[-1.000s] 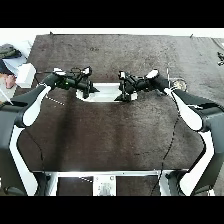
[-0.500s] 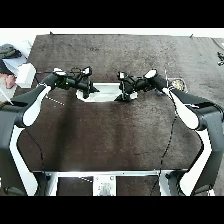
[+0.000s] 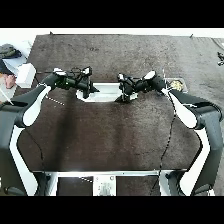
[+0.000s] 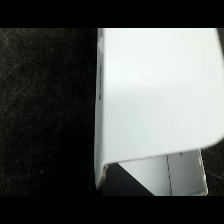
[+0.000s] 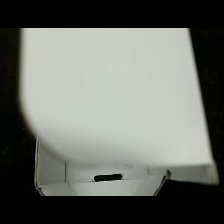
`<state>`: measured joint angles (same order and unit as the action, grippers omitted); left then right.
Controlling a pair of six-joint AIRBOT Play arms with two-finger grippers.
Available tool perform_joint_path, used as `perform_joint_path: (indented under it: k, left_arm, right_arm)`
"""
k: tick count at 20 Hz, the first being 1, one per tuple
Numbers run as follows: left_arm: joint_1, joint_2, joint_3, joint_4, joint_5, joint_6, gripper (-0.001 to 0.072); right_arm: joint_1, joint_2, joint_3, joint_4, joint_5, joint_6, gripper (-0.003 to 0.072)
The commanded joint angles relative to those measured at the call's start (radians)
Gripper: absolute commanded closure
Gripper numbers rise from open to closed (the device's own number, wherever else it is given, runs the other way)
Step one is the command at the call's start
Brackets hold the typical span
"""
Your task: Fold the box and place the chain.
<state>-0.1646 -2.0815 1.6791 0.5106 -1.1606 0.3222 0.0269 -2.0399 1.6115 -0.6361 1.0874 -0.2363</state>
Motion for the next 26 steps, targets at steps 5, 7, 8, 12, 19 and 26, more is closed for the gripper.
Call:
perform_joint_path:
  k: [5,7,8,12,19,26]
  left_arm:
    - [0.000,-0.001,0.000,0.001,0.000,0.000,0.0698]
    - [0.000,-0.001,0.000,0.001,0.000,0.000,0.0698]
    - [0.000,-0.001,0.000,0.000,0.000,0.000,0.0698]
    - [0.000,-0.001,0.000,0.001,0.000,0.000,0.0698]
    - [0.000,-0.001,0.000,0.000,0.000,0.000,0.0698]
    - [0.000,-0.001,0.000,0.000,0.000,0.000,0.0698]
  right_arm:
    - [0.001,-0.014,0.003,0.037,-0.003,-0.013,0.0132]
    - [0.001,-0.014,0.003,0.043,0.006,-0.014,0.0110]
    - [0.001,-0.014,0.003,0.043,0.013,-0.014,0.0088]
    - [0.001,-0.014,0.006,0.051,0.029,-0.014,0.0086]
    - [0.001,-0.015,0.016,0.060,0.015,-0.014,0.0087]
    - [0.001,-0.019,0.016,0.058,0.005,-0.013,0.0140]
